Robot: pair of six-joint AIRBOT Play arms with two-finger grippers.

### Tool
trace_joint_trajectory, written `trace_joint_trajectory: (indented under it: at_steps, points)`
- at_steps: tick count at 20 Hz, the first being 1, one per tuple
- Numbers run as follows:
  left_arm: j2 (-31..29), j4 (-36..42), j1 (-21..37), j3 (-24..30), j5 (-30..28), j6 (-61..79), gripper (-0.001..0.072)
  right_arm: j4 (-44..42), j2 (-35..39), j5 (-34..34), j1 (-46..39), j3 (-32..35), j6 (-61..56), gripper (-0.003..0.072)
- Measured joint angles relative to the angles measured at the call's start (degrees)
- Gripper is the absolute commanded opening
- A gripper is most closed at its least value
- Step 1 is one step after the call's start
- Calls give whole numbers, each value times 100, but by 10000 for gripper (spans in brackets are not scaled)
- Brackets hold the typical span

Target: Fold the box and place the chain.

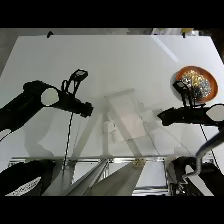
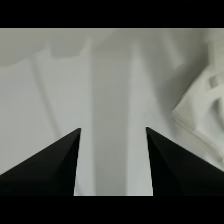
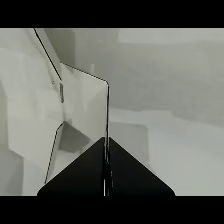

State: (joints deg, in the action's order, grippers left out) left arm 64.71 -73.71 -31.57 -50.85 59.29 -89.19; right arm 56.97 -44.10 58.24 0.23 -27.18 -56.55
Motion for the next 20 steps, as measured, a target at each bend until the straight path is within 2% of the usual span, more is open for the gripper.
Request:
trace_joint_trajectory:
  at_steps: [3, 6, 12, 14, 17, 18, 19, 20]
  points:
    - [363, 1290, 0, 0, -533, 1311, 516, -24, 55, -11, 92, 59, -33, 17]
    - [863, 2315, 0, -2, -782, 2424, 534, -26, 76, -13, 127, 83, -44, 17]
    - [1683, 3283, 0, -2, -977, 3383, 526, -28, 85, -15, 142, 94, -42, 17]
    - [1871, 3663, 2, -2, -1019, 3742, 462, -31, 85, -15, 142, 94, -42, 17]
    - [2074, 4354, 0, -2, -1012, 4433, 210, -22, 85, -17, 142, 94, -42, 17]
    - [2116, 4518, 2, -2, -968, 4651, 141, -22, 85, -17, 142, 94, -42, 17]
    - [2144, 4638, 2, -2, -901, 4826, 122, -24, 85, -17, 142, 94, -39, 17]
    - [2166, 4710, 2, -2, -833, 4994, 40, -24, 85, -17, 142, 94, -39, 17]
